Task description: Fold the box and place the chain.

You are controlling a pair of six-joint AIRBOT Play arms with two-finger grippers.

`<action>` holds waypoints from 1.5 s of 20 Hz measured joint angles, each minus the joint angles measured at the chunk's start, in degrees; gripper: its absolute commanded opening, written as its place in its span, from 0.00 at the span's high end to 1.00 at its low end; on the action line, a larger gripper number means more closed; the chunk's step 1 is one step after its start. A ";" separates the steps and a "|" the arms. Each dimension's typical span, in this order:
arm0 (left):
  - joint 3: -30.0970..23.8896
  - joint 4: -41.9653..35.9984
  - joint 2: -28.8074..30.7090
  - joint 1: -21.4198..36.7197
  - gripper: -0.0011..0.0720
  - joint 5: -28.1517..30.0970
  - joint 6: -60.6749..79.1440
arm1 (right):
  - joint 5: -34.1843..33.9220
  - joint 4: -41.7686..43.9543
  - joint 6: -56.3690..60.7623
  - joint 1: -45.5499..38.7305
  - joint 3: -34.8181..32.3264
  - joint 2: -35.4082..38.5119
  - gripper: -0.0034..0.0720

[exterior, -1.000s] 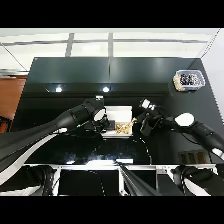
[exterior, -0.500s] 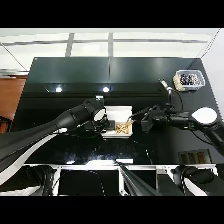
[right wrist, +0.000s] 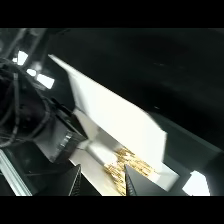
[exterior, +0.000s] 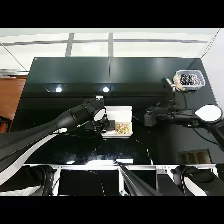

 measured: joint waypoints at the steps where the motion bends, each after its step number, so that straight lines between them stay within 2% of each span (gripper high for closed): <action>1: 0.00 0.02 0.00 0.00 0.94 0.13 0.00 | 1.46 -0.81 -0.24 -2.12 0.11 0.22 0.52; 6: 0.00 0.02 0.00 0.00 0.94 0.42 0.00 | 6.62 -5.29 -1.18 -9.77 0.39 0.72 0.51; 7: 0.00 0.04 0.00 0.02 0.94 0.42 0.00 | 6.82 -6.47 -1.18 -10.47 0.39 0.76 0.33; 8: 0.00 0.09 0.00 0.13 0.94 0.46 0.02 | 6.84 -7.82 -1.09 -10.91 0.39 0.79 0.04; 10: 0.00 0.09 0.00 0.44 0.90 0.57 0.00 | 6.43 -10.01 -0.04 -11.52 0.39 0.81 0.04; 12: 0.02 -0.20 0.00 0.61 0.40 0.59 0.02 | 6.01 -11.41 0.79 -11.85 0.39 0.79 0.03; 19: 2.95 0.90 2.67 -0.94 0.40 -3.54 4.09 | 5.14 -13.11 1.68 -12.13 0.39 0.79 0.04; 22: 2.58 5.73 9.35 -3.61 0.40 -3.82 7.06 | 5.07 -13.94 1.97 -12.13 0.39 0.81 0.03; 24: -0.24 9.18 16.11 -3.87 0.40 -2.97 7.93 | 5.03 -15.32 2.75 -12.13 0.39 0.81 0.04; 27: -9.22 10.84 28.59 0.31 0.40 0.46 10.75 | 5.03 -16.85 3.85 -12.13 0.39 0.79 0.04; 30: -21.84 2.67 40.94 9.29 0.40 8.87 20.76 | 5.01 -17.53 5.14 -12.13 0.39 0.81 0.04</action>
